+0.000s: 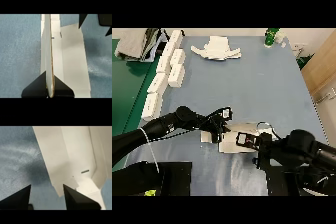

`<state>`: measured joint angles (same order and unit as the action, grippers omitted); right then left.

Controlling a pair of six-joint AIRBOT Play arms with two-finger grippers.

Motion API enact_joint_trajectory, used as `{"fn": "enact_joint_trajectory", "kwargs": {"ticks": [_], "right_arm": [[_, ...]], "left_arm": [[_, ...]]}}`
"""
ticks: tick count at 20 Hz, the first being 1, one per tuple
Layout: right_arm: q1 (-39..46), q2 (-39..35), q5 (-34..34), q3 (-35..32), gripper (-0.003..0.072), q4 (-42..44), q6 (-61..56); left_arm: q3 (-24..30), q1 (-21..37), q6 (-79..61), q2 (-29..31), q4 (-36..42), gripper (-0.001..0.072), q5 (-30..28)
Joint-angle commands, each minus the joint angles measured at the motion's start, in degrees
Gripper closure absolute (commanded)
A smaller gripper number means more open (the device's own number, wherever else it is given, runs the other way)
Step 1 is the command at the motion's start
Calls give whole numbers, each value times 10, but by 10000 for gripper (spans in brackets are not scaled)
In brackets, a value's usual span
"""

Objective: Fold the box.

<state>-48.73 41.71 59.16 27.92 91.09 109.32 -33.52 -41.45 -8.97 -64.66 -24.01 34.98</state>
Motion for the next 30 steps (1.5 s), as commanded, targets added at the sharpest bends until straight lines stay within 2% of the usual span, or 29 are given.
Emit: {"fn": "enact_joint_trajectory", "kwargs": {"ticks": [1, 4, 10, 17, 19, 20, 25, 28, 30], "right_arm": [[-63, 73, -82, 0, 89, -101, -1], [-63, 104, -105, 0, 94, -105, -37], [-63, 102, -112, 2, 97, -204, -210], [-63, 5, -47, 10, 96, -218, -376], [-61, 0, -46, 10, 79, -226, -380], [-61, 1, -46, 10, -32, -229, -380], [-58, 0, -44, 10, -34, -268, -377], [-61, -12, -40, 5, -34, -213, -303], [-63, -24, -47, -16, -34, -116, -187]], "left_arm": [[0, 0, 0, 0, 0, 697, 0], [0, 0, 0, 0, 0, 697, 0], [0, 0, 0, 0, 0, 697, 0], [0, 0, 0, 0, 0, 697, 0], [0, 0, 0, 0, 0, 697, 0], [0, 0, 0, 0, 0, 697, 0], [0, 0, 0, 0, 0, 697, 0], [0, 0, 0, 0, 0, 697, 1], [0, 0, 0, 0, 0, 697, 0]]}}
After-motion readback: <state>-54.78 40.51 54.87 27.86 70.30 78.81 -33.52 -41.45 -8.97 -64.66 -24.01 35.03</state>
